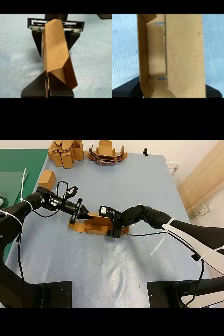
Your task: Fold the box.
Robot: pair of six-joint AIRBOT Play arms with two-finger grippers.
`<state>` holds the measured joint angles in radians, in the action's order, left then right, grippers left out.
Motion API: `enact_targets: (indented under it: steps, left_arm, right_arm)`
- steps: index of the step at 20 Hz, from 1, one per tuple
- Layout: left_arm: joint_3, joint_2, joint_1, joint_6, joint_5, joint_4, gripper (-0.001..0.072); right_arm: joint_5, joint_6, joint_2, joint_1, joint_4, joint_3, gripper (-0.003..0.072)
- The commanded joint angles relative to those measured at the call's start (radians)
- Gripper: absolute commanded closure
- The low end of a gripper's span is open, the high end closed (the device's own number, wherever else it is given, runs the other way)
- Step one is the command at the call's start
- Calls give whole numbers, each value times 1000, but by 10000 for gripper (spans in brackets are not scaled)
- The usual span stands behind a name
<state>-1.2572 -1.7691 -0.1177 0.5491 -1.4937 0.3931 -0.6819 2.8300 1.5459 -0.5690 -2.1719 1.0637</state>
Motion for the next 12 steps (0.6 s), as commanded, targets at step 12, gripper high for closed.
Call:
enact_targets:
  steps: [12]
  left_arm:
    - [0, -1, 1, 0, 2, 0, 692]
  right_arm:
    - [-18, 6, 31, 0, -13, 1, 293]
